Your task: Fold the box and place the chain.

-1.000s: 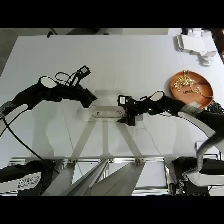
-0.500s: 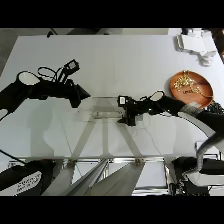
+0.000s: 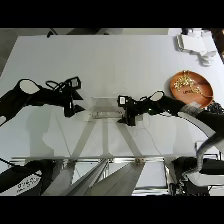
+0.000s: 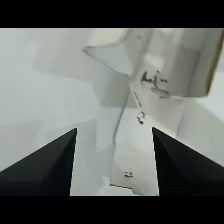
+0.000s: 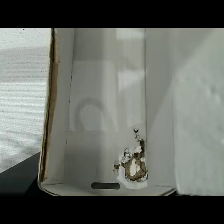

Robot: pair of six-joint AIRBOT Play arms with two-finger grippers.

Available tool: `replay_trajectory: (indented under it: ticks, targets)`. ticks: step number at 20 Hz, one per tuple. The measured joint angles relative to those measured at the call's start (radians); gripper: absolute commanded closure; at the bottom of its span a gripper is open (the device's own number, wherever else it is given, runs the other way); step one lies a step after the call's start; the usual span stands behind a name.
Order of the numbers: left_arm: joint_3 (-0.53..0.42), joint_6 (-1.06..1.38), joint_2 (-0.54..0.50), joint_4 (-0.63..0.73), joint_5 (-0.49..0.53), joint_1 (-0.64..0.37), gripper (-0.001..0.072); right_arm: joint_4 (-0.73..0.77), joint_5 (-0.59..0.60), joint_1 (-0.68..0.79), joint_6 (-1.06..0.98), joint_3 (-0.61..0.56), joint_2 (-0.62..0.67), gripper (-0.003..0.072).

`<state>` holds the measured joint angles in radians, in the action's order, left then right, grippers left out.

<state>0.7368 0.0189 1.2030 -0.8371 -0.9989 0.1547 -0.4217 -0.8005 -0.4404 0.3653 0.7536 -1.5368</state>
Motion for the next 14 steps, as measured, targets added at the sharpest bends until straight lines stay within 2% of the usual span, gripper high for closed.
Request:
replay_trajectory:
  ticks: [7, 14]
  targets:
    - [-0.033, 0.272, 0.080, 0.106, -0.012, 0.023, 0.0178, 0.000, 0.000, 0.000, 0.000, 0.000, 0.000, 0.0161]
    - [-0.036, 0.356, 0.160, 0.158, -0.044, 0.055, 0.0225, 0.000, 0.000, 0.000, 0.000, 0.000, 0.000, 0.0161]
